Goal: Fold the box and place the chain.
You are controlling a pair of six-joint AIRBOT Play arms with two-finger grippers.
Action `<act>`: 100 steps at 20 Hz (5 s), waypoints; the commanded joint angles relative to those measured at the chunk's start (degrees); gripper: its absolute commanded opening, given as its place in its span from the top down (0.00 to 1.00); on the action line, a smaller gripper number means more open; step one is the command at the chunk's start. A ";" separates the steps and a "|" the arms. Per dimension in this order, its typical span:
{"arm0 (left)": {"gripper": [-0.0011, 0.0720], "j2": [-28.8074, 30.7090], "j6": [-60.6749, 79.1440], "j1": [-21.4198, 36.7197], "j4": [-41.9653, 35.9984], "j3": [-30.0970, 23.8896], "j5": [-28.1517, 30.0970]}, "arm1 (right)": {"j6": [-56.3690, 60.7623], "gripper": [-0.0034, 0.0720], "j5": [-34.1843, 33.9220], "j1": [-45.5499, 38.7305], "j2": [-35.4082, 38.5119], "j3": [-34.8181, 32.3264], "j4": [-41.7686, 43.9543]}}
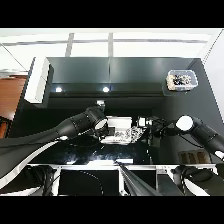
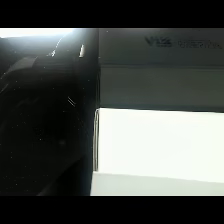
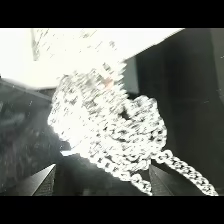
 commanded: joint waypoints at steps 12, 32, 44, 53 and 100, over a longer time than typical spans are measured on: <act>0.94 0.00 0.00 0.02 0.02 -0.02 0.04 | -9.38 0.01 -5.44 0.66 -1.11 -0.52 3.30; 0.94 0.00 0.00 0.02 0.02 -0.02 0.02 | -11.87 0.90 -6.08 0.76 -5.20 -0.52 8.41; 0.94 0.00 0.00 0.04 0.04 -0.02 0.04 | 15.69 0.91 7.02 0.13 6.45 5.20 4.00; 0.94 0.00 0.02 0.02 0.02 -0.02 0.02 | 25.66 0.91 16.13 0.04 9.90 14.14 27.78; 0.38 43.93 39.56 18.32 -5.73 -17.53 -7.78 | 32.72 0.19 19.56 -19.71 9.27 17.99 15.41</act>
